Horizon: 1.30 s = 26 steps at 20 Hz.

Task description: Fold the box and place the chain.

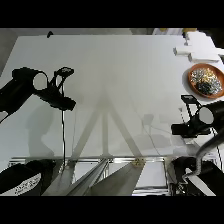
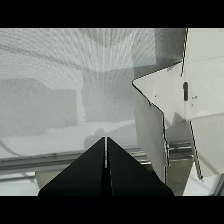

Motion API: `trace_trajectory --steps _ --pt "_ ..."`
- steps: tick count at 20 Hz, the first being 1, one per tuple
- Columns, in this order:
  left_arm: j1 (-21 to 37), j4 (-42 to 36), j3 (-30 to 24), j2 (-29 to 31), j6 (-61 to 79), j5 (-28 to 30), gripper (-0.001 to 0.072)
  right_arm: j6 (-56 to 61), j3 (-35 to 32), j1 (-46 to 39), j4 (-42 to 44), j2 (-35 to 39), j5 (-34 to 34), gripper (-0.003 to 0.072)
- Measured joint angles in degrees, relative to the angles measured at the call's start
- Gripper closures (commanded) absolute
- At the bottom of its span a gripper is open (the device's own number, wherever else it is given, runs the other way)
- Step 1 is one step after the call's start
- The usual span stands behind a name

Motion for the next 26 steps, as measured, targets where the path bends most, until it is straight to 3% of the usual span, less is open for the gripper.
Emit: trace_trajectory --steps 8,14,17,20,21,22,23,26 --pt "0.0 0.0 0.0 0.0 0.02 0.0 0.0575 0.0 0.0 0.0 -0.02 0.0 -0.09 0.0669" --pt "0.0 0.0 0.0 0.0 0.0 0.0 0.0575 -0.46 0.0 -0.02 -0.39 0.0 -4.68 0.067" --pt "0.0 0.02 0.0 0.0 0.02 0.02 0.0575 -0.52 0.0 -1.84 -7.04 0.0 -4.98 0.0669" --pt "0.0 0.02 0.0 0.0 0.02 0.0 0.0575 -2.08 0.02 -8.87 -15.72 0.0 -3.48 0.0664" --pt "0.0 0.0 0.0 0.0 0.02 0.02 0.0575 -3.15 0.07 -12.37 -18.12 0.0 -3.52 0.0538" --pt "0.0 0.0 0.0 0.0 0.02 0.0 0.0575 -4.5 0.15 -15.93 -20.17 0.0 -3.87 0.0351" --pt "0.0 0.0 0.0 0.0 0.02 0.0 0.0575 -6.1 0.33 -19.93 -21.92 0.0 -4.85 0.0287" --pt "0.0 0.02 0.0 0.0 0.02 0.02 0.0575 -10.51 1.27 -30.64 -24.85 0.0 -8.35 0.0242"
